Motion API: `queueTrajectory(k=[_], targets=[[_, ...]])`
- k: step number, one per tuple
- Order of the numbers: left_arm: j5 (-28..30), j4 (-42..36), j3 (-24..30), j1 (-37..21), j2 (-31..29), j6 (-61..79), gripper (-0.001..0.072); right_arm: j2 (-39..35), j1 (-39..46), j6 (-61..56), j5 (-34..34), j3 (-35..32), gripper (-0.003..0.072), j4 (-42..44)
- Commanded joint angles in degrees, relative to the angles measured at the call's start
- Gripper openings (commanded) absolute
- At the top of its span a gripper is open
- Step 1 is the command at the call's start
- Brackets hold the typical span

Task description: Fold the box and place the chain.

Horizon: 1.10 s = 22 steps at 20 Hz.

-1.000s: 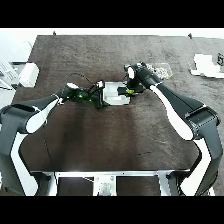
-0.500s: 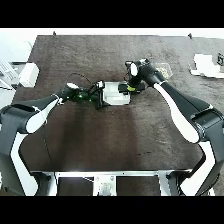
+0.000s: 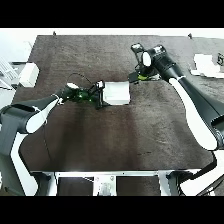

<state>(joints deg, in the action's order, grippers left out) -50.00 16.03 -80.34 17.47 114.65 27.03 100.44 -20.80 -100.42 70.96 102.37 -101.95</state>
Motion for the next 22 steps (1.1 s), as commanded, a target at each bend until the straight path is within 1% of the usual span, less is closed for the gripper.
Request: queueTrajectory(k=[1,3,4,8,9,16,19,20,22], targets=[[0.0,0.0,0.0,0.0,0.0,0.0,0.0360,-1.0,4.2,0.8,-8.1,0.0,0.0453,-3.1],[0.0,0.0,0.0,0.0,0.0,0.0,0.0360,-0.3,8.0,0.0,-12.9,0.0,0.0484,-1.4],[0.0,0.0,0.0,0.0,0.0,0.0,0.0360,0.3,10.3,0.0,-14.9,0.1,0.0483,0.5],[0.0,0.0,0.0,0.0,0.0,0.0,0.0360,3.8,16.8,3.0,-19.6,0.1,0.0481,10.4],[0.0,0.0,0.0,0.0,0.0,0.0,0.0360,5.0,17.3,3.7,-20.4,0.2,0.0481,11.1],[0.0,0.0,0.0,0.0,0.0,0.0,0.0360,15.8,17.9,6.6,-20.3,9.2,0.0478,13.8],[0.1,0.0,0.0,0.0,0.0,0.0,0.0360,16.2,19.5,11.0,-18.5,9.8,0.0470,20.0],[0.1,0.0,0.0,0.0,0.0,0.0,0.0360,16.3,20.1,11.3,-17.0,9.8,0.0470,21.2],[0.1,0.0,0.0,0.0,0.0,0.0,0.0360,16.6,21.3,14.7,-16.3,9.8,0.0470,24.0]])
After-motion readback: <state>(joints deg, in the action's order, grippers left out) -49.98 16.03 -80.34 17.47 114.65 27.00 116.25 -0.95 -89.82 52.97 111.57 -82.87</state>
